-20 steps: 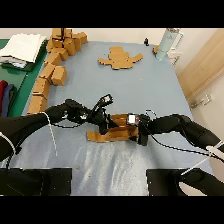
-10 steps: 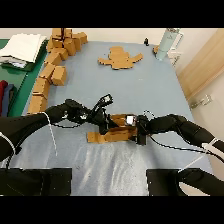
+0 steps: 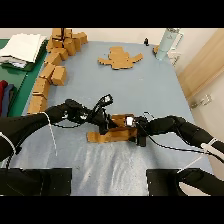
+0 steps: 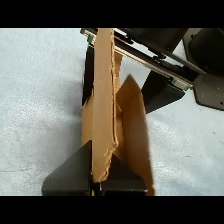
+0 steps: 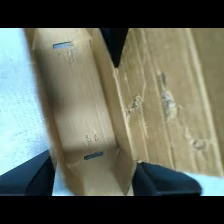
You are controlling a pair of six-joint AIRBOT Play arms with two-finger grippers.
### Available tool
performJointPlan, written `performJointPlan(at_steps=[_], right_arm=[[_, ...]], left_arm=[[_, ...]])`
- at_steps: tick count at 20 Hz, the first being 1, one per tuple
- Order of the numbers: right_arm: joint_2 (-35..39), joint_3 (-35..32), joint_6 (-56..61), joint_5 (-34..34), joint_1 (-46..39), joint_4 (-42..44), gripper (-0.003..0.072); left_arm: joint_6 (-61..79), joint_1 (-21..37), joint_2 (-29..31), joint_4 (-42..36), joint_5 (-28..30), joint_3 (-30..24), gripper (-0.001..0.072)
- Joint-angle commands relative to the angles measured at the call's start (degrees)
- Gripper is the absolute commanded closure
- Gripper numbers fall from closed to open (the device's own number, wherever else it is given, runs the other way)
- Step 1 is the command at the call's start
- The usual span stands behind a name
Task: Fold the box.
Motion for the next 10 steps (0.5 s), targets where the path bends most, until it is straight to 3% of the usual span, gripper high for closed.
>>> performJointPlan(at_steps=[1,6,8,10], right_arm=[[-0.57,-0.22,-0.04,-0.61,0.07,0.13,0.0115],[-0.98,-0.22,-0.07,-0.61,0.07,0.22,0.0116],[-1.42,-0.22,-0.07,-0.59,0.07,0.20,0.0177],[-1.64,-0.22,-0.07,-0.59,0.07,0.31,0.0178]], left_arm=[[0.00,0.02,0.02,0.00,0.11,0.00,0.0697],[0.00,0.02,0.02,0.00,0.11,0.00,0.0697],[0.00,0.02,0.02,0.00,0.11,0.00,0.0697],[0.00,0.02,0.02,0.00,0.11,0.00,0.0697]])
